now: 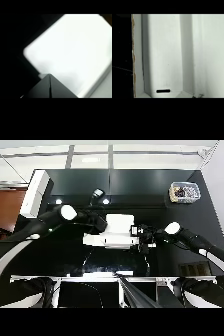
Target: Fold the box and place the chain.
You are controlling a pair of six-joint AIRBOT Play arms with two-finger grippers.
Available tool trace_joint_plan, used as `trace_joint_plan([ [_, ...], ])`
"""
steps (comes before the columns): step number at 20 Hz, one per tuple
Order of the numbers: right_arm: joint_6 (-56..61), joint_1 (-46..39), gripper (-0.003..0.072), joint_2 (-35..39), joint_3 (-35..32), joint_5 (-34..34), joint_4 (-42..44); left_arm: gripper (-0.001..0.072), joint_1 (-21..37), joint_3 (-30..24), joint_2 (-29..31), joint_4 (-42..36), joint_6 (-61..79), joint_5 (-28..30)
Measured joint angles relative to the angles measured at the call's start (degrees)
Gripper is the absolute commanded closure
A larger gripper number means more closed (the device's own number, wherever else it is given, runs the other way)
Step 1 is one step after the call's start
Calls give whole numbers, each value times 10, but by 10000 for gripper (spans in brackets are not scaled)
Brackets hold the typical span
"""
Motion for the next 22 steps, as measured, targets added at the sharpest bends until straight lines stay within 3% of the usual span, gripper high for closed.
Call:
trace_joint_plan([
  [5,0,0,246,0,0,-1,1,678,85,-28,97,11,59,-66],
  [6,0,0,246,0,0,-1,1,619,103,-46,114,-10,92,-80],
  [7,0,0,246,0,0,-1,1,458,117,-66,125,-34,136,-105],
  [9,0,0,246,0,0,-2,1,-8,130,-104,139,-61,229,-152],
  [13,0,0,246,0,0,-2,1,3,109,-145,136,-56,403,-170],
  [18,0,0,246,0,0,-2,1,6,67,-143,87,-60,542,-102],
  [22,0,0,245,0,0,-2,1,16,50,-129,45,-82,589,-81],
])
